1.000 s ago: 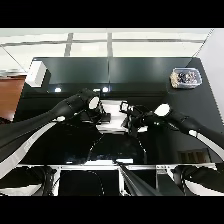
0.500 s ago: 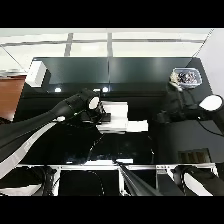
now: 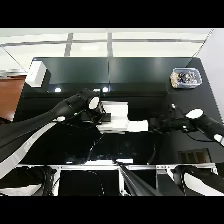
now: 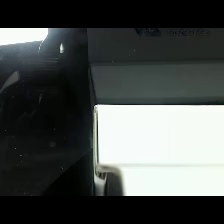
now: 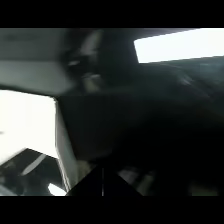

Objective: Fold the box and place the chain.

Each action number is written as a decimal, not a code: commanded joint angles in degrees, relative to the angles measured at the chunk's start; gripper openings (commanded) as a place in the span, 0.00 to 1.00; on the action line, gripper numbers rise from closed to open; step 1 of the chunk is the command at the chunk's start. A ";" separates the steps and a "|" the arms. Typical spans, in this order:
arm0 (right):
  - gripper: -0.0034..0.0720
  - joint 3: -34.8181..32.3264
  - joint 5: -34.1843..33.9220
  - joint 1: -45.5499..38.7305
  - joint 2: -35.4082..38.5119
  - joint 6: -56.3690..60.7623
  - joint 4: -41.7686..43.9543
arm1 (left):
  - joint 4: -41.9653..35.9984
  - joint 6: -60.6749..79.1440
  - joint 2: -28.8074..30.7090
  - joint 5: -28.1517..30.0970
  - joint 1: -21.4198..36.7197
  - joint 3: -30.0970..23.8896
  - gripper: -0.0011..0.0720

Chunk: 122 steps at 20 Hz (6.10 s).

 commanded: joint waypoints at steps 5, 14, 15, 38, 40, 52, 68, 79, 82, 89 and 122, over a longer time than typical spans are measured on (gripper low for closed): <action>0.06 6.12 4.24 5.86 -4.17 -10.25 8.68 | -0.04 0.02 -0.04 0.00 0.04 0.00 0.05; 0.92 12.07 9.99 9.25 -4.17 -9.29 8.90 | -0.04 0.02 -0.04 0.02 0.04 0.00 0.05; 0.92 12.83 9.49 10.75 -4.17 -7.91 8.85 | -0.04 0.02 -0.04 0.00 0.04 0.00 0.05; 0.60 28.50 1.07 30.51 -6.25 41.20 -31.28 | -0.04 0.02 -0.92 0.02 0.04 0.00 0.05; 0.60 29.16 1.09 31.76 -7.28 42.88 -32.63 | -0.07 0.02 -0.92 0.02 0.04 0.00 0.05; 0.60 30.32 4.07 35.10 -8.72 50.64 -40.63 | -0.07 0.02 -0.92 0.02 0.04 0.00 0.05; 0.60 37.20 11.72 41.68 -14.91 62.93 -52.04 | -0.07 0.02 -0.92 0.00 0.04 0.00 0.05; 0.06 37.77 11.85 42.25 -15.41 63.34 -50.66 | -0.07 0.02 -0.92 0.00 0.04 0.00 0.05; 0.41 37.77 11.85 41.81 -15.41 63.36 -50.51 | -0.07 0.02 -0.92 0.00 0.04 0.00 0.05; 0.06 37.77 10.69 41.64 -15.43 63.12 -50.36 | -0.07 0.02 -0.92 -0.07 0.04 0.00 0.05; 0.83 72.91 7.65 -11.28 -36.65 44.17 -54.10 | -0.24 0.02 -0.92 -1.44 0.04 0.00 0.05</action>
